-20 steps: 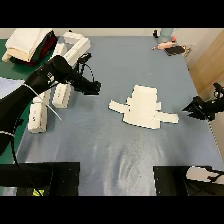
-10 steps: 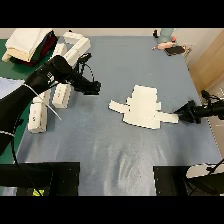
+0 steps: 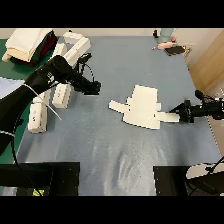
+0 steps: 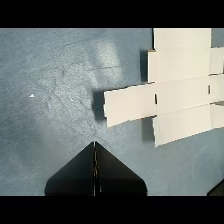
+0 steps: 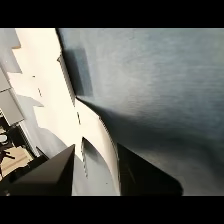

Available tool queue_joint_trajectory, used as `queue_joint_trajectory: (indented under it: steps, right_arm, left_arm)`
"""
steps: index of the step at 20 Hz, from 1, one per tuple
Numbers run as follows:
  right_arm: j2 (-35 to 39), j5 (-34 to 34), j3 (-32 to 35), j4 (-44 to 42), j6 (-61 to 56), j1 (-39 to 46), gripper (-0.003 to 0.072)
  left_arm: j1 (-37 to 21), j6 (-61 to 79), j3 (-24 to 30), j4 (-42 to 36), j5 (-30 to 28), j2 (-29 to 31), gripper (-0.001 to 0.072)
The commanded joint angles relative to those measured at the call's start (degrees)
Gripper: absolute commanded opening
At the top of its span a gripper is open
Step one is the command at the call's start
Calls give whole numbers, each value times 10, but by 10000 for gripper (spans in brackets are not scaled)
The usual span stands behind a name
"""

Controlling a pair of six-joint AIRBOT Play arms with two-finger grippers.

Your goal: Fold the box.

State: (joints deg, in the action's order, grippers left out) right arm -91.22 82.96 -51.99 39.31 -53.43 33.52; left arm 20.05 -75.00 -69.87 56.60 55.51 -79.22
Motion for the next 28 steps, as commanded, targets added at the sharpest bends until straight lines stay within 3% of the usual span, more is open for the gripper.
queue_joint_trajectory:
  steps: [1, 4, 11, 19, 28]
  right_arm:
    - [-2, 8, 3, -11, 7, -32, 220]
    - [-1, 15, 3, -13, 16, -62, 4]
    - [56, -4, 16, -31, 46, -184, 1]
    - [239, -176, 172, -31, 48, -327, 1]
    - [313, -186, 209, -14, 11, -380, 1]
  left_arm:
    - [0, 0, -1, 0, 0, 0, 13]
    - [0, 0, -1, 0, 0, 0, 13]
    - [0, 0, -1, 0, 0, 0, 12]
    - [0, 0, -1, 0, 0, 0, 13]
    - [0, 0, -1, 0, -11, 0, 13]
